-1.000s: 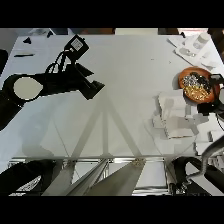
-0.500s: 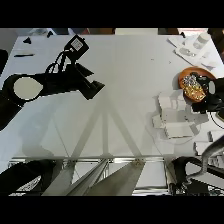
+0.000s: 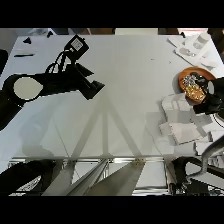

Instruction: Fold the box and place the chain.

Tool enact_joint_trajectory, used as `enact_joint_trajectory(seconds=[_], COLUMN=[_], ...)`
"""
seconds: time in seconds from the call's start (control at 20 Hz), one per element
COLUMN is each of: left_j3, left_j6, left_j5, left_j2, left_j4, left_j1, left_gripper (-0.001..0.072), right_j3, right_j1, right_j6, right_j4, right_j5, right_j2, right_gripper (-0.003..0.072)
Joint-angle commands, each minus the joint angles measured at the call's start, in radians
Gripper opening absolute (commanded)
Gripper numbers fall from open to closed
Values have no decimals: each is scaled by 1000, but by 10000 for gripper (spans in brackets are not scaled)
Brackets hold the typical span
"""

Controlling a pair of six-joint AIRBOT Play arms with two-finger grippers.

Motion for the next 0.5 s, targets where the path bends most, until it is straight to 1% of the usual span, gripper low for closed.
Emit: enact_joint_trajectory(seconds=[0.0,0.15,0.25,0.45], left_j3=[0,0,0,0], left_j6=[0,0,0,0], left_j5=[0,0,0,0], left_j2=[0,0,0,0], left_j4=[0,0,0,0], left_j1=[0,0,0,0], left_gripper=[696,696,696,696], right_j3=[1,1,1,1], right_j1=[0,0,0,0], right_j6=[-162,-321,-356,-407], right_j4=[242,467,585,855], right_j5=[24,110,169,184], right_j2=[76,121,126,126], right_gripper=[6,7,8,9])
